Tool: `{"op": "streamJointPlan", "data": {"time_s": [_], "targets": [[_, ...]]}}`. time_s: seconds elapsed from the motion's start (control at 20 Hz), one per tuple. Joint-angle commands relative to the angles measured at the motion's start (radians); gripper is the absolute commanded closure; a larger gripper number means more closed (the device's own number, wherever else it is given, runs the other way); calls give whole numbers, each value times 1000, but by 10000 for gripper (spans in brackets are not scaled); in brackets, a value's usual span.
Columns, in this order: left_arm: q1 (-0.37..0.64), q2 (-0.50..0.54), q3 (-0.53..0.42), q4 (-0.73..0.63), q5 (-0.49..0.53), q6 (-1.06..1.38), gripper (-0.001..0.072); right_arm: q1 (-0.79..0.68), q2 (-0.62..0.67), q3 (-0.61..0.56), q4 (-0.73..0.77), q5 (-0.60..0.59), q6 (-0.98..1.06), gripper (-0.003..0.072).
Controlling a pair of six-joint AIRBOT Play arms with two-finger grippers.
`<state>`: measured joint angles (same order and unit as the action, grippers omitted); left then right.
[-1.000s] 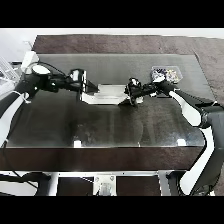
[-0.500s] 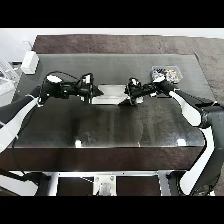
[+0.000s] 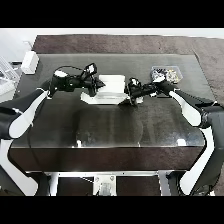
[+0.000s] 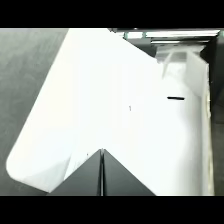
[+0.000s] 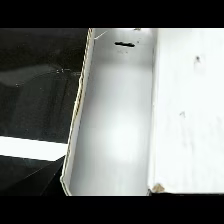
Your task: Fold the box and place the chain.
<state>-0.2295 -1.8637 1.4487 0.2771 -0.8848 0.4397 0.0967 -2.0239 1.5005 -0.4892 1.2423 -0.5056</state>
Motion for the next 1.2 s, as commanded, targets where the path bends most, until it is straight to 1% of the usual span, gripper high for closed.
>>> {"op": "streamJointPlan", "data": {"time_s": [0.0, 0.2, 0.55, 0.75, 0.95, 1.1, 1.15], "targets": [[0, -65, 49, 16, 25, -44, 690, 1, 0, 0, 0, 0, 0, 170], [0, -90, 47, 64, 31, -74, 690, 1, 0, 0, 0, 0, 0, 171], [0, -90, 47, 71, 32, -72, 689, 1, 0, 0, 0, 0, 0, 170], [0, -73, 53, 71, 56, -65, 688, 1, 0, 0, 0, 0, 0, 170], [20, -11, 70, 62, -18, -77, 688, 1, 0, 0, 0, 0, 0, 170], [64, 49, 70, 69, -67, -114, 688, 1, 0, 0, 0, 0, 0, 171], [83, 64, 70, 72, -98, -134, 687, 1, 0, 0, 0, 0, 0, 170]]}}
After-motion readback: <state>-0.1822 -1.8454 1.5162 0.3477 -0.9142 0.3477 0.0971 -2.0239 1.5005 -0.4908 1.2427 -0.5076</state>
